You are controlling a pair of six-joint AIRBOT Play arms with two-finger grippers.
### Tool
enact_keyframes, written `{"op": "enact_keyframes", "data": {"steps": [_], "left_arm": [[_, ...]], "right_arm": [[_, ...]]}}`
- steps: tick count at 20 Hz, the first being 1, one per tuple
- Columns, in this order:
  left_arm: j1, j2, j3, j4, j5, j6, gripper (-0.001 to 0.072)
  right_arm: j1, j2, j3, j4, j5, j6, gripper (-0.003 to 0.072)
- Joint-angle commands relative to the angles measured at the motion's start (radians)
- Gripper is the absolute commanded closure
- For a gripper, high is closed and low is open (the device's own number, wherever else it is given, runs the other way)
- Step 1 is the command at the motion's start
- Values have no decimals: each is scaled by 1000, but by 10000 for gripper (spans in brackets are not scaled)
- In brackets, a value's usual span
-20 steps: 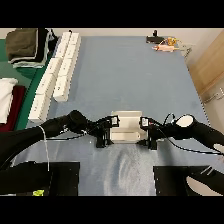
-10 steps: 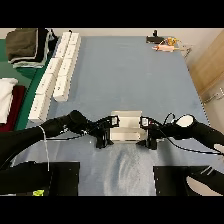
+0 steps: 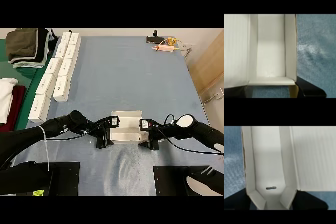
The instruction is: Fold the box.
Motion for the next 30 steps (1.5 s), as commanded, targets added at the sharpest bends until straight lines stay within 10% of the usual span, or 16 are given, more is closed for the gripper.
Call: {"op": "enact_keyframes", "data": {"steps": [1,15,25,30], "left_arm": [[0,0,0,0,2,0,186],[0,0,0,0,2,0,186],[0,0,0,0,2,-1,186],[0,0,0,0,2,-1,186]], "right_arm": [[-1,0,20,-75,10,45,-34],[0,222,147,-288,334,396,-34],[2,421,130,120,430,1148,-34],[2,366,90,216,358,1159,-34]]}}
